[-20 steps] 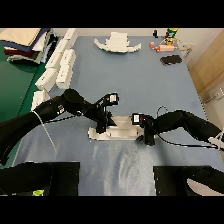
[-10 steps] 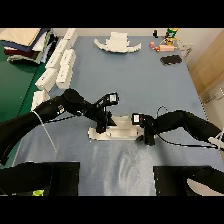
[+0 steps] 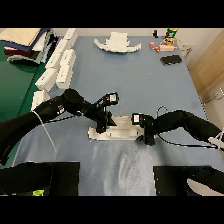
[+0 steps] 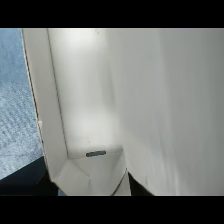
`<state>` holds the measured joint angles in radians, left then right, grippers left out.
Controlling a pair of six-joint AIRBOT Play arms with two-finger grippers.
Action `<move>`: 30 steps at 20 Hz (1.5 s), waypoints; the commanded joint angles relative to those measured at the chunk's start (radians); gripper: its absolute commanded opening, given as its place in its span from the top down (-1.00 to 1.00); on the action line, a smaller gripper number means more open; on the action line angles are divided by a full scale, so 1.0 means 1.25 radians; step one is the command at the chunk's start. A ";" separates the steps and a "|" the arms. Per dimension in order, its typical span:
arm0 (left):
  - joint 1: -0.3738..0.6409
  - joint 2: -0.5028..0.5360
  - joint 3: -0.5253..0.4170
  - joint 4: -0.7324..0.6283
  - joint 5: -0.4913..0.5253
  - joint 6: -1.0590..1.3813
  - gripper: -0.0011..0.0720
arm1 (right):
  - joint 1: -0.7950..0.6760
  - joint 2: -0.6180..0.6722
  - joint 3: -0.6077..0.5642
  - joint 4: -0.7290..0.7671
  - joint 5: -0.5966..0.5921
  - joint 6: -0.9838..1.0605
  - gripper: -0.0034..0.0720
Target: Fold the box.
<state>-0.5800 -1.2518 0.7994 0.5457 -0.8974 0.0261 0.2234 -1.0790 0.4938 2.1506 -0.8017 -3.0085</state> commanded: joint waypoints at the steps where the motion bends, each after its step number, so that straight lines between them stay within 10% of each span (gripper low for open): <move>1: 0.000 0.000 0.000 -0.001 -0.016 -0.001 0.93 | 0.001 0.000 -0.001 0.000 0.000 0.000 -0.43; 4: 0.000 0.000 0.000 0.000 -0.016 -0.001 0.93 | 0.001 0.000 -0.001 0.000 0.000 0.000 -0.43; 6: 0.000 0.000 0.000 -0.006 -0.014 -0.002 0.07 | 0.001 0.000 -0.001 0.000 0.000 0.000 -0.43; 12: 0.011 0.027 0.000 0.042 -0.020 -0.103 0.00 | 0.001 0.000 -0.001 0.000 0.000 0.000 -0.43; 15: 0.054 0.087 0.001 0.145 -0.087 -0.300 -0.80 | 0.001 0.000 -0.001 0.000 0.000 0.000 -0.43; 17: 0.090 0.133 0.001 0.212 -0.151 -0.405 -0.85 | 0.001 0.000 -0.001 0.000 0.000 0.000 -0.43; 21: 0.132 0.187 0.000 0.267 -0.251 -0.566 -0.62 | 0.001 0.000 -0.001 0.000 0.000 0.000 -0.43; 23: 0.125 0.183 0.000 0.261 -0.305 -0.615 0.97 | 0.001 0.000 -0.001 0.000 0.000 0.000 -0.43; 30: -0.051 0.123 -0.033 0.013 -0.248 -0.734 0.94 | 0.001 0.000 -0.001 0.000 0.000 0.000 -0.43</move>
<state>-0.5583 -1.0660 0.7692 0.7101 -1.2507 -0.8303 0.2234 -1.0790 0.4934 2.1506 -0.8021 -3.0081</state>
